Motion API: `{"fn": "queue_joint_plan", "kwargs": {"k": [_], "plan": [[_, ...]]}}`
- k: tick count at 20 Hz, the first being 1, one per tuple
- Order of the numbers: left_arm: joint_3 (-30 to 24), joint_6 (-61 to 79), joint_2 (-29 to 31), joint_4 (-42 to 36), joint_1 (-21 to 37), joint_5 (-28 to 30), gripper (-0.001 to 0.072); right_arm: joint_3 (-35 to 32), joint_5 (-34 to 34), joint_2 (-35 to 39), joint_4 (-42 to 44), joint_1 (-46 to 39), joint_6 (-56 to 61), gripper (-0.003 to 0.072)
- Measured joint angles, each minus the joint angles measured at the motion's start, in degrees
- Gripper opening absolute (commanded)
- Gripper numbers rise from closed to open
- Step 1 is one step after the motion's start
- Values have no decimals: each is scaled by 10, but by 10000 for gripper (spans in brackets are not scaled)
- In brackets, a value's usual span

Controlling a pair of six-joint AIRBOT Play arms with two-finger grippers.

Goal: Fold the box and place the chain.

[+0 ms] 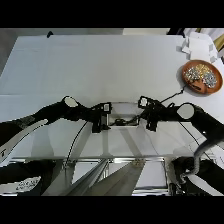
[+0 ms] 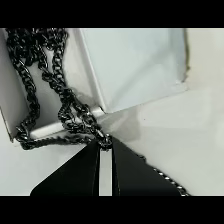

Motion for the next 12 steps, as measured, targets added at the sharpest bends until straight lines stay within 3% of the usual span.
{"fn": "queue_joint_plan", "kwargs": {"k": [6,9,12], "plan": [[0,0,0,0,0,0,144,0,33,147,23,0,54,15],[0,0,0,0,0,0,144,5,47,203,94,0,64,15],[0,0,0,0,0,0,144,9,55,212,197,1,68,15]]}}
